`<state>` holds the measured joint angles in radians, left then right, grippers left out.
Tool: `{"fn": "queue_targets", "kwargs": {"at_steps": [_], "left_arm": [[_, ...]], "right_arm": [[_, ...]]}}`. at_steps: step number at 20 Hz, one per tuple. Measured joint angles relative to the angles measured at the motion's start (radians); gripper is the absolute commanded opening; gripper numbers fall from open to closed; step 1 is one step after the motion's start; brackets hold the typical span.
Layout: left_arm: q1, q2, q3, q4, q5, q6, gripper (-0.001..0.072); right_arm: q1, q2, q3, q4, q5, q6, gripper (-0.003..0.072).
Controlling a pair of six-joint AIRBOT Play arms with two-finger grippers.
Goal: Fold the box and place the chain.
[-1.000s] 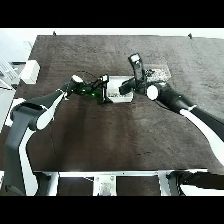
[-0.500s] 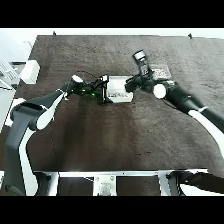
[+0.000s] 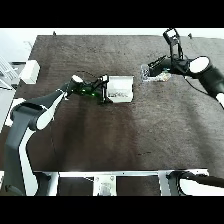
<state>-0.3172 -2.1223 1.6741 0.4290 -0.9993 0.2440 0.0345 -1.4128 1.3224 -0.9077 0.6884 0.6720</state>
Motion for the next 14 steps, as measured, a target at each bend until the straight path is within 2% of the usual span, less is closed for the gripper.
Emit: {"fn": "queue_targets", "kwargs": {"at_steps": [2,5,14], "left_arm": [[0.000,0.000,0.000,0.000,0.000,0.000,0.0348],[0.000,0.000,0.000,0.000,0.000,0.000,0.0349],[0.000,0.000,0.000,0.000,0.000,0.000,0.0349]], "right_arm": [[-0.044,-0.081,0.064,0.104,0.105,-0.097,0.0143],[-0.064,-0.197,0.147,0.190,0.193,-0.190,0.0143],[-0.003,-0.421,0.346,0.252,0.304,-0.284,0.0143]]}}
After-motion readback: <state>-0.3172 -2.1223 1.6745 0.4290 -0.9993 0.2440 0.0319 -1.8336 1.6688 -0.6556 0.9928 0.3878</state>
